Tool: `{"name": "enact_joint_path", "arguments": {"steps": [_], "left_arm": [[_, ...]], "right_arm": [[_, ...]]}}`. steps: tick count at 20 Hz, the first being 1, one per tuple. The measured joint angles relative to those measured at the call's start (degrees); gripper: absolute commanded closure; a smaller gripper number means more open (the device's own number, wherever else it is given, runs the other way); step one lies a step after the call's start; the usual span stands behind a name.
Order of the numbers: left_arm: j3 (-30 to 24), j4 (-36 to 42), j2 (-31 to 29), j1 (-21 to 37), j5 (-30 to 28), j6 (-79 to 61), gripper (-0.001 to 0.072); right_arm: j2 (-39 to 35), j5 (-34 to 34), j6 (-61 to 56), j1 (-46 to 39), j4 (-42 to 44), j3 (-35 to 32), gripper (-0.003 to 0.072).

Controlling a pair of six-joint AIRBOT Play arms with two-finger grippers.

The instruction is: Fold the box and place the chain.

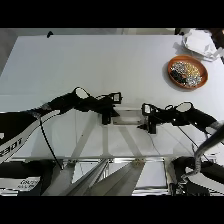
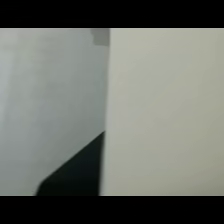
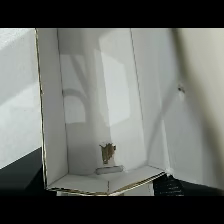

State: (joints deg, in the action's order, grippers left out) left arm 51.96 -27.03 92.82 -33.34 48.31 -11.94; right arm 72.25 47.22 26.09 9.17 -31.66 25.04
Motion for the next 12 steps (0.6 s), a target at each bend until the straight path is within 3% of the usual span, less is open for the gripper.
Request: {"name": "enact_joint_path", "arguments": {"steps": [1, 2, 6, 12], "left_arm": [[0.1, 0.5, -0.2, 0.0, 0.6, 0.1, 0.0307], [0.1, 0.9, -0.5, 0.1, 0.7, 0.4, 0.0274], [0.1, -0.7, -3.8, 1.6, 1.8, 3.6, 0.0274], [0.1, -9.5, -15.0, 7.3, 4.8, 14.0, 0.0255]], "right_arm": [[0.0, 0.0, 0.0, 0.0, 0.0, 0.0, 0.0328], [0.0, 0.0, 0.0, 0.0, 0.0, 0.0, 0.0328], [0.0, 0.0, 0.1, 0.0, 0.0, 0.0, 0.0328], [0.0, 0.0, -0.1, 0.0, 0.0, 0.0, 0.0328]]}}
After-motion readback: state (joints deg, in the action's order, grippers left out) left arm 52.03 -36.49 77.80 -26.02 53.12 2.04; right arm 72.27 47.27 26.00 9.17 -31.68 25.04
